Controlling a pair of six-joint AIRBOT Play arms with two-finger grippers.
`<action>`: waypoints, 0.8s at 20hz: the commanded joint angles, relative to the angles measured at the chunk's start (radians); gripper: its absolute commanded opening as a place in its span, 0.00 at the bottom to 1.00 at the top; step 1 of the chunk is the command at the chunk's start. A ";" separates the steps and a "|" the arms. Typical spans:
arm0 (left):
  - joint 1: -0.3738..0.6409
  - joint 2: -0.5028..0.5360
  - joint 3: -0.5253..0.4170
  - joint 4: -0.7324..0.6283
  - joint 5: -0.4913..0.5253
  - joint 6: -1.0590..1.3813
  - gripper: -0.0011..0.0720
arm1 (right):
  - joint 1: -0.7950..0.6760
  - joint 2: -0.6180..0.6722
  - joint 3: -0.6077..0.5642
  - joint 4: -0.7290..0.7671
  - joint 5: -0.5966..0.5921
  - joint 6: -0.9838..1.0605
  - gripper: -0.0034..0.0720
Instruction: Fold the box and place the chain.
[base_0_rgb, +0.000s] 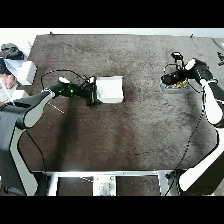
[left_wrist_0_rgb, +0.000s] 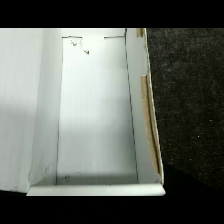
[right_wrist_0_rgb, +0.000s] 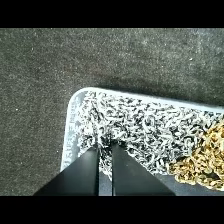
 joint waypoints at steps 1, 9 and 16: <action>0.000 0.000 0.000 0.000 0.000 0.000 0.34 | 0.001 0.003 0.002 0.000 -0.002 0.000 0.02; 0.000 0.000 0.000 0.000 0.000 0.000 0.34 | 0.001 0.157 0.002 0.000 0.044 0.000 0.02; 0.000 0.000 0.000 0.000 0.000 0.000 0.34 | 0.052 0.520 0.002 0.000 0.007 -0.095 0.01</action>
